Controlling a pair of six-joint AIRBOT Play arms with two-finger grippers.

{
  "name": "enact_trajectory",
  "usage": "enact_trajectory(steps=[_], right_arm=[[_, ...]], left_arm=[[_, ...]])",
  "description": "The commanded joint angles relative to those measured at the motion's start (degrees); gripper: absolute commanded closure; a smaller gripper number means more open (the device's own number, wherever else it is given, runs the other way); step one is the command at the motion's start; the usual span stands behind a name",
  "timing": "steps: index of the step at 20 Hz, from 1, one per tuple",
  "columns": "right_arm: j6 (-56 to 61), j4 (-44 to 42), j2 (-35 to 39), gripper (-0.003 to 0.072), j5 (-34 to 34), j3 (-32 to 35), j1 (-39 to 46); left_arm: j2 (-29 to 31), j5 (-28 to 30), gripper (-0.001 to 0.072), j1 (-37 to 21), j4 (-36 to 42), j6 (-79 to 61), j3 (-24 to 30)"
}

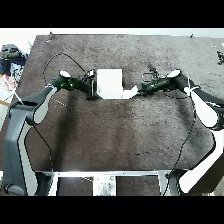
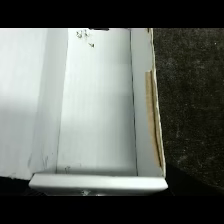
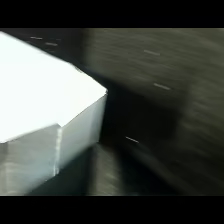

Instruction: Fold the box and place the chain.

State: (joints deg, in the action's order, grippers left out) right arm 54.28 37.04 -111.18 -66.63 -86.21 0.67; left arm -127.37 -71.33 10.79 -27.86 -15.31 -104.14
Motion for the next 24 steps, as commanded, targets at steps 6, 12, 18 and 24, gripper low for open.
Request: enact_trajectory(steps=[6,12,18,24], right_arm=[[-3.8,-11.6,-0.5,0.0296,-4.4,-4.2,-1.8],[3.5,-1.8,-0.5,0.0295,-4.3,-8.2,-5.6],[11.0,11.9,-0.5,0.0295,-4.1,-13.7,-10.9],[17.3,21.9,-0.6,0.0295,-0.9,-15.5,-14.5]], left_arm=[[0.0,0.0,0.0263,0.0,0.0,0.0,0.0],[0.0,0.0,0.0263,0.0,0.0,0.0,0.0],[0.0,0.0,0.0263,0.0,0.0,0.0,0.0],[0.0,0.0,0.0262,0.0,0.0,0.0,0.0]])
